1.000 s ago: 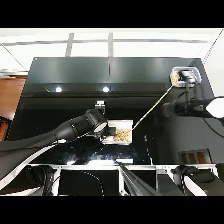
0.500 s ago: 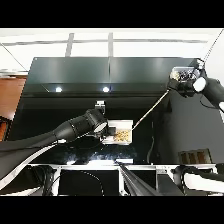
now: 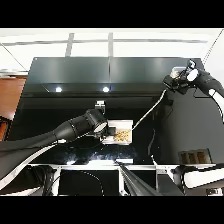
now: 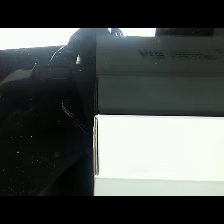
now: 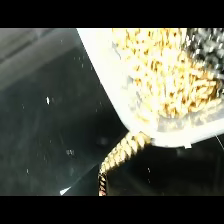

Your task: Fold the box and place the chain.

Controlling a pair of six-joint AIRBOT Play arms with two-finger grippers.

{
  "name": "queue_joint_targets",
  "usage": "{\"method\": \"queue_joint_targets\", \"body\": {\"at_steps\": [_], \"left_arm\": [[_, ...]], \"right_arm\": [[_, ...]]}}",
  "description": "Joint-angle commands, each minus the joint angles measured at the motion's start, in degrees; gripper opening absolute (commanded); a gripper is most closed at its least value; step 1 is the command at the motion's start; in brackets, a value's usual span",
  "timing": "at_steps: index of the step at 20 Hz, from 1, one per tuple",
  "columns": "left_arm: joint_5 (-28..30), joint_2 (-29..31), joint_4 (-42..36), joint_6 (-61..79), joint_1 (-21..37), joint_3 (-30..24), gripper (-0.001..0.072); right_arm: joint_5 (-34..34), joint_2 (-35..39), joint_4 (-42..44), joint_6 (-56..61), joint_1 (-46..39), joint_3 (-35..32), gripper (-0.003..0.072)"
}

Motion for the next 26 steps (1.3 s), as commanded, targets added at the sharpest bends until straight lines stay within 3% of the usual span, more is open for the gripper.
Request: {"method": "queue_joint_targets", "body": {"at_steps": [1,5,9,11,17,22,26], "left_arm": [[0.02,0.02,0.02,0.0,0.0,0.02,0.0031],[0.02,0.02,0.02,0.0,0.0,0.02,0.0031],[0.04,0.02,0.02,0.0,0.0,0.02,0.0031],[0.04,0.02,0.02,-0.02,0.0,0.02,0.0031],[0.02,0.02,0.02,0.0,0.0,0.02,0.0031],[0.02,0.02,0.02,0.0,0.0,0.02,0.0031],[0.02,0.02,0.02,0.0,0.0,0.02,0.0031]], "right_arm": [[8.02,3.52,0.68,-9.05,-0.31,1.9,0.0037],[19.02,18.88,1.22,-20.83,-0.31,1.92,0.0037],[35.12,35.58,7.37,-25.49,0.42,1.86,0.0037],[39.85,41.18,10.05,-25.46,2.34,1.73,0.0037],[49.2,45.64,20.94,-25.44,13.68,1.44,0.0038],[46.71,45.57,21.22,-24.37,28.11,-3.67,0.0038],[37.27,45.4,24.94,-23.71,34.51,-10.78,0.0037]]}}
